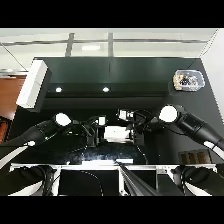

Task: Fold the box and place the chain.

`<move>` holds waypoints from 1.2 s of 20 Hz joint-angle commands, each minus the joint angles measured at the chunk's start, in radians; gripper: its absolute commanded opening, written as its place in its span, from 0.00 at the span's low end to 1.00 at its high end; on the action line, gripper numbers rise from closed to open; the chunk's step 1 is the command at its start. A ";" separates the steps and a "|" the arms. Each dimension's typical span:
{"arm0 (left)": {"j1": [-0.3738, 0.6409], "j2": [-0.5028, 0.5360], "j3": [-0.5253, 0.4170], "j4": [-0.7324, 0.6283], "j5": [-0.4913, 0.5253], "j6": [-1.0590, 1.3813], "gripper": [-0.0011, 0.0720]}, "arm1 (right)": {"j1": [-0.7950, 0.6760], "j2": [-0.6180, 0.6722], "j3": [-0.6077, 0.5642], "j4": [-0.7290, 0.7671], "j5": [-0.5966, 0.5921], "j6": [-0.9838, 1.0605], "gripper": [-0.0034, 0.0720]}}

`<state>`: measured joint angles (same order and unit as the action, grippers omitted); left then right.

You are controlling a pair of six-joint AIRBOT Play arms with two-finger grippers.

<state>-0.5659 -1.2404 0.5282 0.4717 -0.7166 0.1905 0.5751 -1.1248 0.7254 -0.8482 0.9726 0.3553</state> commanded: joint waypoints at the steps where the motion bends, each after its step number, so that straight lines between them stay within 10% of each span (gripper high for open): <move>1: 0.000 0.001 0.001 -0.002 0.002 0.000 0.42 | 0.005 0.015 0.010 0.003 -0.010 0.059 0.55; 7: 0.000 0.001 0.001 -0.002 0.002 0.000 0.42 | -0.094 0.106 0.031 0.017 0.098 0.591 0.52; 9: 0.000 0.001 0.001 -0.002 0.002 0.000 0.42 | -0.110 0.105 -0.037 0.111 0.092 0.705 0.06; 14: 0.000 0.001 0.001 -0.002 0.002 0.000 0.42 | -0.110 0.060 -0.134 0.376 -0.012 0.696 0.06; 24: 0.000 0.001 0.001 -0.002 0.002 0.000 0.42 | -0.113 -0.074 -0.131 0.316 -0.038 0.682 0.06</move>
<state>-0.5659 -1.2404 0.5282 0.4717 -0.7147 0.1928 0.4641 -1.1831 0.5941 -0.5125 0.9520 1.0473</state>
